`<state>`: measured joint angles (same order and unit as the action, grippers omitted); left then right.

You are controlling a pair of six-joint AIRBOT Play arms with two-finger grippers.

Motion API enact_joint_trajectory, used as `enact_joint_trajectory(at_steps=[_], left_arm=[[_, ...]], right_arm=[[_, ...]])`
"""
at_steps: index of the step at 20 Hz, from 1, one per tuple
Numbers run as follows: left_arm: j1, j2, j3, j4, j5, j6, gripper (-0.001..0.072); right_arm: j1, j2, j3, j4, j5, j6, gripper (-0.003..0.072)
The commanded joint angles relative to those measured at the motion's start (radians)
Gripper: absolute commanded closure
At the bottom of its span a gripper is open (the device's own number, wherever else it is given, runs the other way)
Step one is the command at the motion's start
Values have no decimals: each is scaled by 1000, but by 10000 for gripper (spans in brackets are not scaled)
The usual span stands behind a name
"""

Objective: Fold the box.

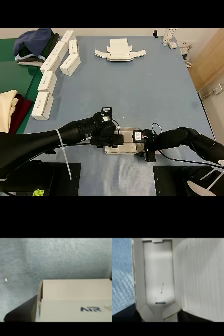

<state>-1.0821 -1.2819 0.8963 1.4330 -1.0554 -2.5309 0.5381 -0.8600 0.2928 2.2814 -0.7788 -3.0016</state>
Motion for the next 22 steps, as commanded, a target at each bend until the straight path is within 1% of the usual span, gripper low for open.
enact_joint_trajectory(at_steps=[1, 3, 4, 5, 6, 14, 15, 16, 17, 20, 22], left_arm=[[-4, -32, 16, 33, -16, -33, 361], [-23, -42, 17, 49, -18, -35, 486], [-42, -43, 20, 77, -21, -46, 486], [-59, -43, 23, 110, -34, -81, 519], [-70, -43, 23, 132, -42, -88, 693], [-78, -42, 26, 130, -45, -84, 693], [-78, -40, 26, 124, -45, -80, 646], [-78, -39, 30, 124, -54, -63, 347], [-78, -38, 41, 119, -72, -56, 62], [-84, -38, 104, 121, -146, 0, 53], [-84, -38, 153, 120, -233, 45, 53]], right_arm=[[0, 1, 1, 0, 0, 0, 117], [0, 1, 1, -1, 0, 0, 117], [0, 1, 1, -1, 0, 0, 117], [0, 1, 1, -1, 0, 0, 117], [0, 1, 1, -1, 0, 0, 117], [0, 1, 1, -5, 0, 0, 117], [0, 1, 1, -5, 0, 0, 117], [0, 1, 1, -5, 0, 0, 117], [0, 1, 1, -5, 0, 0, 117], [0, 1, 1, -8, 0, 0, 117], [0, 1, 1, -8, 0, 0, 117]])
